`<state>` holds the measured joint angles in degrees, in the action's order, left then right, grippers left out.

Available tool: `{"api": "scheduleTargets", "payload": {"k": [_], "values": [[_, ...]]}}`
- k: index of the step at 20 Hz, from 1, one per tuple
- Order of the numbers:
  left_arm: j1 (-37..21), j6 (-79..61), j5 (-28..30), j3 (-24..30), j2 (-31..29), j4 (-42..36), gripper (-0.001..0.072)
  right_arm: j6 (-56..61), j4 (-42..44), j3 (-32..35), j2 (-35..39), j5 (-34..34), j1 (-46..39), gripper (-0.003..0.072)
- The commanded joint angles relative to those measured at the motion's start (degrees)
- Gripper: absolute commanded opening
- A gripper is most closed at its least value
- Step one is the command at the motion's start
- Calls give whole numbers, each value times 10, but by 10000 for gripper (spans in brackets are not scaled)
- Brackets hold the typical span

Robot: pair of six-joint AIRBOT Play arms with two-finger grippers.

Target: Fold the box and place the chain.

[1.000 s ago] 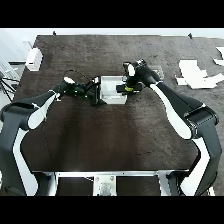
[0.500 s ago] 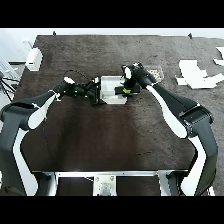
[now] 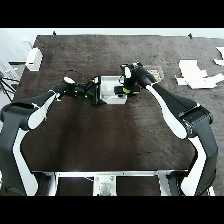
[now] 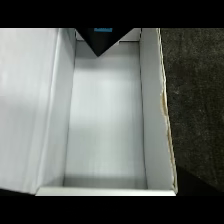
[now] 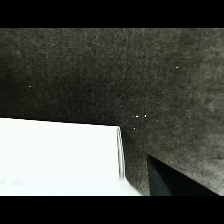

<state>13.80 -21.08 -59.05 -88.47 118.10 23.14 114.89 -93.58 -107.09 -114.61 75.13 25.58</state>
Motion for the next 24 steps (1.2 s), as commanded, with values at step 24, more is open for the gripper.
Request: {"api": "scheduleTargets", "payload": {"k": [24], "values": [[0, 1, 0, 0, 0, 0, 510, -300, 143, 7, 33, -210, -200, 496]]}}
